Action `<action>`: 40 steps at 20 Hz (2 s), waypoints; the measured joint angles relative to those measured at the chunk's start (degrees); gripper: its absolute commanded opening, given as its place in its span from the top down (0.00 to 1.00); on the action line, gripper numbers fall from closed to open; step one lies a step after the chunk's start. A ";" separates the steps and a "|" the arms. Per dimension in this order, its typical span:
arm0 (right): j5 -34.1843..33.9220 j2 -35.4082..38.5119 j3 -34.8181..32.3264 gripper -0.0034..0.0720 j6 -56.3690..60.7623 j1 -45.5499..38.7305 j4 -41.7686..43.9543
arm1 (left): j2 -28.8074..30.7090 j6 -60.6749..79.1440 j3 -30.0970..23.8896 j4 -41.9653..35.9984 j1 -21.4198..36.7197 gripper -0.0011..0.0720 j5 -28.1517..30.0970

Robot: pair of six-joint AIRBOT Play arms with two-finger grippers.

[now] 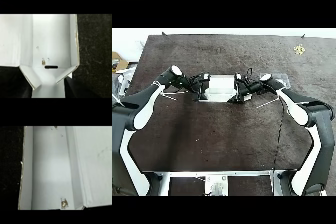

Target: Fold the box and place the chain.

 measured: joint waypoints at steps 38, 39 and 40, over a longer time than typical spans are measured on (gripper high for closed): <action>0.15 0.00 0.00 0.44 0.11 -0.04 -0.02 | -0.04 -2.93 -2.03 -10.71 -0.96 0.45 0.52; 0.11 0.00 0.00 0.44 0.13 -0.04 0.00 | 0.11 -4.24 -2.01 -10.71 -0.55 0.70 0.26; 0.09 0.00 0.00 0.44 0.15 -0.02 0.02 | 0.39 -5.64 -1.90 -10.78 0.22 0.95 -0.26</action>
